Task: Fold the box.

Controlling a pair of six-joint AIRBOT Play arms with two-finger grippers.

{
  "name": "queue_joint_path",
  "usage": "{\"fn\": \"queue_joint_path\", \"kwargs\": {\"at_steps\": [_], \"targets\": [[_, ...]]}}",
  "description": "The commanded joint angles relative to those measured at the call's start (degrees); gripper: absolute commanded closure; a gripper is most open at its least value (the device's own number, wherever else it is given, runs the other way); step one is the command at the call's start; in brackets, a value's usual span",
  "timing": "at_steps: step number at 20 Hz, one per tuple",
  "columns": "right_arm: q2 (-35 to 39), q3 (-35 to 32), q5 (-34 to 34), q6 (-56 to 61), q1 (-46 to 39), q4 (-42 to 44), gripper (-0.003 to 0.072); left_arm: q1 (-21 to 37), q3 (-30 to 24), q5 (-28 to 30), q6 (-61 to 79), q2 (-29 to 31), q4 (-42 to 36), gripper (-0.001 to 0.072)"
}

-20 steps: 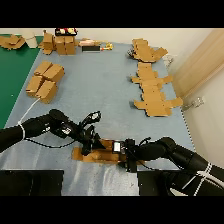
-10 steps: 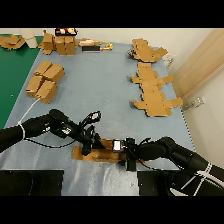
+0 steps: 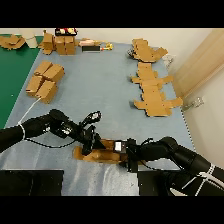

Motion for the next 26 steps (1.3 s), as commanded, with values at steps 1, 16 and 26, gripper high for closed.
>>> {"fn": "queue_joint_path", "kwargs": {"at_steps": [1, 16, 26], "targets": [[0.17, 0.00, -0.57, -0.02, 0.07, 0.83, 0.0182, 0.00, 0.07, 0.04, 0.00, -0.02, 0.09, 0.0694], [0.11, -0.02, 1.95, 1.14, 0.04, 2.40, 0.0140, 0.00, 0.07, 0.04, 0.00, -0.02, 0.09, 0.0695], [0.07, -0.09, 3.80, 3.98, 0.04, 3.28, -0.0024, 0.00, 0.07, 0.02, 0.00, -0.02, 0.09, 0.0694]]}}
